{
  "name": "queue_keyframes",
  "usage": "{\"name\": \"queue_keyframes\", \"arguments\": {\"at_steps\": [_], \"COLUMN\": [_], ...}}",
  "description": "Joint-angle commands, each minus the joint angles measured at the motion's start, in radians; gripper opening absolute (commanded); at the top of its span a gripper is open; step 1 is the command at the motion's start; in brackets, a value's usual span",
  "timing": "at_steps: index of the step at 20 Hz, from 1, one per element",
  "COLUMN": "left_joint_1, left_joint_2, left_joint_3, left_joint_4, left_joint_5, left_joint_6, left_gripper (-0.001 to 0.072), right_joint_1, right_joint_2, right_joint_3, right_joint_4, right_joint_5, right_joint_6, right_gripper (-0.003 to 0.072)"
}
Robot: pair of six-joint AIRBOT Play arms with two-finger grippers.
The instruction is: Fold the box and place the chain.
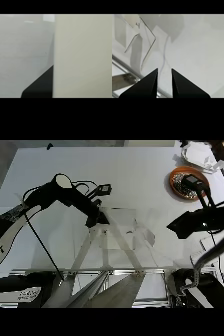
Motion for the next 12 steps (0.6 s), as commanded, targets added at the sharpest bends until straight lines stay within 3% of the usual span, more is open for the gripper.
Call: {"name": "queue_keyframes", "arguments": {"at_steps": [1,6,12], "left_joint_1": [-0.058,-0.141,-0.147], "left_joint_2": [-0.01,-0.104,-0.19], "left_joint_3": [-0.002,-0.002,-0.002], "left_joint_4": [0.003,-0.002,-0.095], "left_joint_5": [0.099,0.192,0.313], "left_joint_6": [0.047,0.123,0.136], "left_gripper": [0.0009,0.0006,0.0005], "right_joint_1": [0.0,0.0,0.0], "right_joint_2": [0.046,0.046,0.046], "right_joint_3": [-0.013,-0.096,-0.111], "right_joint_4": [-0.023,-0.022,-0.023], "right_joint_5": [0.011,-0.061,-0.097], "right_joint_6": [-0.002,-0.003,-0.036], "right_gripper": [0.0195,0.0195,0.0195]}}
